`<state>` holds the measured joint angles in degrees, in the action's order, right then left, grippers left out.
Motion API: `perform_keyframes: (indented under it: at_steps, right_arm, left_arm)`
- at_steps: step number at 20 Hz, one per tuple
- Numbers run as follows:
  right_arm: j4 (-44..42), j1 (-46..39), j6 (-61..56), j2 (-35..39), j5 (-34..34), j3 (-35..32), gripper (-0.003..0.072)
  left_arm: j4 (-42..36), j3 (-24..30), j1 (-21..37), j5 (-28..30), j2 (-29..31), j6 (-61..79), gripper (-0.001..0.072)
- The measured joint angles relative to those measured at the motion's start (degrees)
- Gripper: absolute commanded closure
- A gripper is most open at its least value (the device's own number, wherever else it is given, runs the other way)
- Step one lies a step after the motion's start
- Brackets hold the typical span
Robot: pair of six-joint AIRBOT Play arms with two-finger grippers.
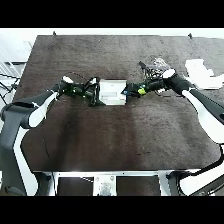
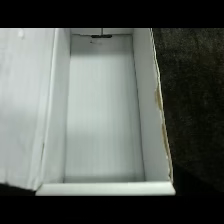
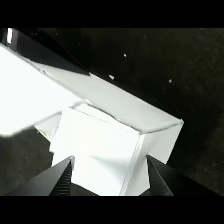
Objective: Fold the box and place the chain.
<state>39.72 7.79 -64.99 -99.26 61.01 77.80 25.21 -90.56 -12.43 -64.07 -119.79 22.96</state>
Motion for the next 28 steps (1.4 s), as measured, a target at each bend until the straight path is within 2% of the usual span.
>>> perform_keyframes:
  at_steps: [8,16,19,22,24,28]
  right_arm:
    - [10.84,4.28,-9.88,-0.04,-4.42,1.03,0.0133]
    - [26.73,9.03,-24.28,-0.87,-5.31,4.83,0.0134]
    - [33.0,10.97,-29.94,-2.4,-1.88,8.48,0.0134]
    - [39.3,12.44,-34.95,-4.55,4.42,13.46,0.0136]
    - [42.86,13.27,-37.48,-5.68,7.85,16.79,0.0161]
    - [46.6,14.34,-41.11,-8.59,12.46,22.56,0.0162]
  left_arm:
    - [0.0,0.0,0.0,0.0,0.0,-0.02,0.0207]
    - [0.0,0.0,0.0,0.0,0.0,-0.02,0.0207]
    - [0.0,0.0,0.0,0.0,0.0,0.0,0.0207]
    - [0.0,0.0,0.0,0.0,0.0,0.0,0.0207]
    - [0.0,0.0,0.0,0.0,0.0,-0.02,0.0207]
    - [0.0,0.0,0.0,0.0,0.0,-0.02,0.0207]
